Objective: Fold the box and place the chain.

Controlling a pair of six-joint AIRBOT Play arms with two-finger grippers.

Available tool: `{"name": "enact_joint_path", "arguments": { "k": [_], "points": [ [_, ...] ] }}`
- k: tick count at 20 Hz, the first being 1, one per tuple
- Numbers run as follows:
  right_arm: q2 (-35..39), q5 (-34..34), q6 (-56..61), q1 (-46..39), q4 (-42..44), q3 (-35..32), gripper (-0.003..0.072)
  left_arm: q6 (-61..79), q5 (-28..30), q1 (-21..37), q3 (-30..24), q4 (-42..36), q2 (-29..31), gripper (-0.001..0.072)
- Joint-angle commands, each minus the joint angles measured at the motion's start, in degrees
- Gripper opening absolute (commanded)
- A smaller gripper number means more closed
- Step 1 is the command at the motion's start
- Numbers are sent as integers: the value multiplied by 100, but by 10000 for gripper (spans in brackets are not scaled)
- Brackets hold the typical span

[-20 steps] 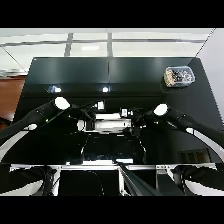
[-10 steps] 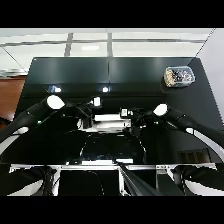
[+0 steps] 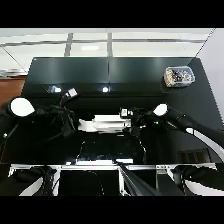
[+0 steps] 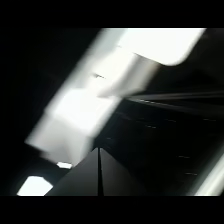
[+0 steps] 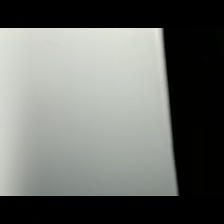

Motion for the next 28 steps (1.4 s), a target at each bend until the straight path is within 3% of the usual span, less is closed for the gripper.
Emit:
{"name": "enact_joint_path", "arguments": {
  "k": [1, 3, 6, 8, 9, 13, 16, 19, 22, 24, 26, 28],
  "points": [
    [-4, 0, 0, 2, 15, 4, 156, -317, -155, -260, -811, -1878, 2, 27],
    [-4, 0, 0, 2, 17, 4, 156, 358, 925, -608, -1147, -2889, -229, 27],
    [-4, 0, 0, 2, 13, 4, 156, 1311, 2769, -791, -1036, -4035, -573, 27],
    [-4, 0, 0, 2, 15, 4, 156, 1473, 3622, -719, -739, -4057, -826, 27],
    [-4, 0, 0, 2, 13, 4, 156, 1471, 3718, -662, -542, -3832, -1043, 27],
    [-4, 0, 0, 2, 13, 4, 156, 848, 2940, -428, 229, -2728, -2186, 27],
    [-4, 0, 0, 2, 13, 4, 156, 693, 1714, -299, 579, -2428, -2944, 26],
    [-4, 0, 0, 2, 13, 4, 156, 697, 1622, -188, 660, -2450, -3209, 26],
    [-4, 0, 0, 2, 15, 4, 156, 695, 1325, -22, 957, -2315, -2944, 24],
    [-4, 0, 0, 2, 13, 4, 156, 673, 990, 162, 1126, -2092, -2450, 24],
    [-4, 0, 0, 4, 13, 4, 156, 597, 691, 380, 1060, -1700, -1762, 24],
    [-4, 0, 0, 2, 13, 4, 156, 968, 765, 590, 658, -1399, -1043, 25]
  ]
}}
